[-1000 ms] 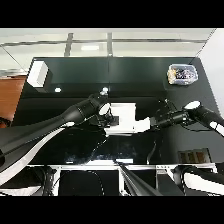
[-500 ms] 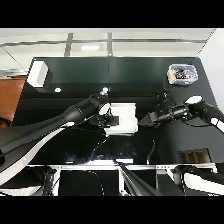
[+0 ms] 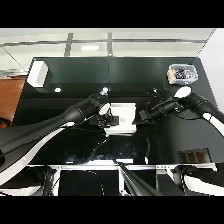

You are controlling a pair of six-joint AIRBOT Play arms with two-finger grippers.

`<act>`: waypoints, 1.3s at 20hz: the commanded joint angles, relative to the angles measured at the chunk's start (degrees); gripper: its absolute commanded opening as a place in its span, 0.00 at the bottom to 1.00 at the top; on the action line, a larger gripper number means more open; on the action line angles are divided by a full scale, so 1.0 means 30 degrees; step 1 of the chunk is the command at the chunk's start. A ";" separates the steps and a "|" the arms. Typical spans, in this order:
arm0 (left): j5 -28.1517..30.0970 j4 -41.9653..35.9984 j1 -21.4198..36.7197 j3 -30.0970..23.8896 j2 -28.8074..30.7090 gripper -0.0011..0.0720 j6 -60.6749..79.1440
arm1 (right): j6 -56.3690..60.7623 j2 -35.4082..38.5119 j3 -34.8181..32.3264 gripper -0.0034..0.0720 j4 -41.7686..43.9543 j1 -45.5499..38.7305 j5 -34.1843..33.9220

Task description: Fold the box and place the chain.

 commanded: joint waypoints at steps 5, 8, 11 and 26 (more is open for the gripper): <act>0.0007 0.0000 0.0000 0.0022 0.0000 0.05 0.0000 | 0.6069 0.0007 0.0758 0.61 -0.4546 0.3643 -0.3351; 0.0029 0.0007 0.0000 0.0022 0.0000 0.05 0.0000 | 0.9785 0.0007 0.1166 0.61 -0.7497 0.5005 -0.3745; 0.0036 0.0007 0.0000 0.0022 0.0000 0.05 0.0007 | 1.2116 0.0000 0.1974 0.61 -1.0360 0.6601 -0.3759; 0.0007 0.0007 0.0000 0.0022 0.0000 0.05 0.0000 | 1.8484 -0.1231 0.3322 0.61 -1.4513 0.9092 -0.2521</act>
